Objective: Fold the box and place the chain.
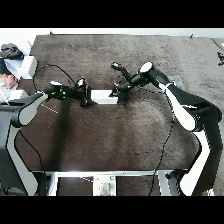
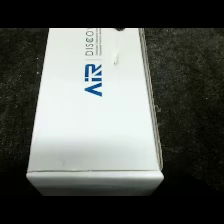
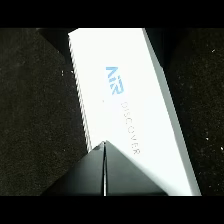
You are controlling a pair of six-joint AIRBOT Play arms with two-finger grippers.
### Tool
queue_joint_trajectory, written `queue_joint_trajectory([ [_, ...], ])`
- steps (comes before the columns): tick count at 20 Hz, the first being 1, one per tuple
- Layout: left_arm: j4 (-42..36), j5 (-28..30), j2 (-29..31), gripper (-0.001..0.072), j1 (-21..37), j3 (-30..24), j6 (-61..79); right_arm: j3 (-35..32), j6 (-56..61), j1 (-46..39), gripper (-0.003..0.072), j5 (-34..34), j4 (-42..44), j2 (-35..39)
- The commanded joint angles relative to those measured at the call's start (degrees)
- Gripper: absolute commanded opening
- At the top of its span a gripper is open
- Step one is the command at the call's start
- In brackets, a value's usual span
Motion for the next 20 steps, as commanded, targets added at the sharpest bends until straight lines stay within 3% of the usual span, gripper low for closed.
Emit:
queue_joint_trajectory([
  [1, 0.0, 0.0, 0.0, 0.0286, 0.0, 0.0, -0.1, 0.0, -2.8, -0.4, -0.0014, -0.5, 7.3, 2.3],
  [4, 0.0, 0.0, 0.0, 0.0285, 0.0, 0.0, -0.1, 0.0, -4.3, -0.4, -0.0015, -0.4, 14.3, 7.6],
  [7, 0.0, 0.0, 0.0, 0.0286, 0.0, 0.0, -0.1, -0.9, -1.8, -0.4, -0.0016, -0.3, 15.6, 15.4],
  [10, 0.0, 0.0, 0.0, 0.0286, 0.0, 0.0, -0.1, -7.3, 1.3, -0.5, -0.0016, -2.9, 15.5, 25.7],
  [12, 0.0, 0.0, 0.0, 0.0285, 0.0, 0.0, -0.1, -15.9, 1.8, -0.5, -0.0016, -10.6, 15.3, 34.5],
  [16, 0.0, 0.0, 0.0, 0.0286, 0.0, 0.0, -0.1, -40.8, 1.7, -0.4, -0.0015, -39.3, 12.0, 55.7],
  [20, -0.7, 0.1, 0.0, 0.0286, 0.0, 0.0, -0.1, -63.2, 1.8, -0.4, -0.0014, -54.8, 11.5, 73.6],
])
